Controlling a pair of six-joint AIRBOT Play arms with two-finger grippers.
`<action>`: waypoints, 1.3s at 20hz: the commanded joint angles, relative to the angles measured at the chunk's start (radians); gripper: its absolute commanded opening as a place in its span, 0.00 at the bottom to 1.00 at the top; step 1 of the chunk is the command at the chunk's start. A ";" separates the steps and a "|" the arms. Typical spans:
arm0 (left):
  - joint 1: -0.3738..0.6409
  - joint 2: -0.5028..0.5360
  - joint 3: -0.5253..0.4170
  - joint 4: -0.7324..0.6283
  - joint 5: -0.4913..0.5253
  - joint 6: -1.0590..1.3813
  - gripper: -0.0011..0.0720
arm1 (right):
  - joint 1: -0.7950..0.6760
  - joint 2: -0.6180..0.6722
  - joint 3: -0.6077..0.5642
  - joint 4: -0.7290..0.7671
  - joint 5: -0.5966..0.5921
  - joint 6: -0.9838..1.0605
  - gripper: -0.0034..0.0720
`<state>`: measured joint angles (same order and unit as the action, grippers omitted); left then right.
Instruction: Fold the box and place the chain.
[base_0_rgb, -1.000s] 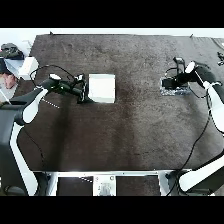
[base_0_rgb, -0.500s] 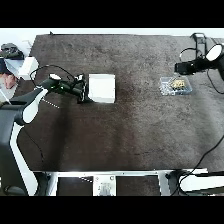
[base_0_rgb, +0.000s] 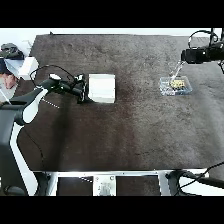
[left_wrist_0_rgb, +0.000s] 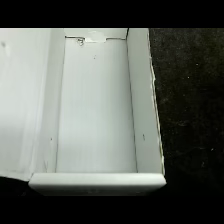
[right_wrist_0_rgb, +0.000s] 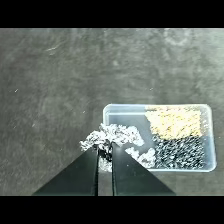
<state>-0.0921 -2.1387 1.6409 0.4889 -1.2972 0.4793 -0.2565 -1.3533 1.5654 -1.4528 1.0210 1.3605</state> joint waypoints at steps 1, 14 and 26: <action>0.000 0.000 0.000 0.000 0.000 0.000 0.57 | 0.038 0.012 -0.018 0.011 0.039 -0.003 0.03; 0.000 0.000 0.000 0.000 0.000 0.000 0.57 | 0.249 0.029 -0.018 0.156 0.027 -0.060 0.03; 0.000 0.000 0.000 0.000 0.000 0.000 0.57 | 0.373 0.071 0.152 0.395 -0.182 -0.196 0.03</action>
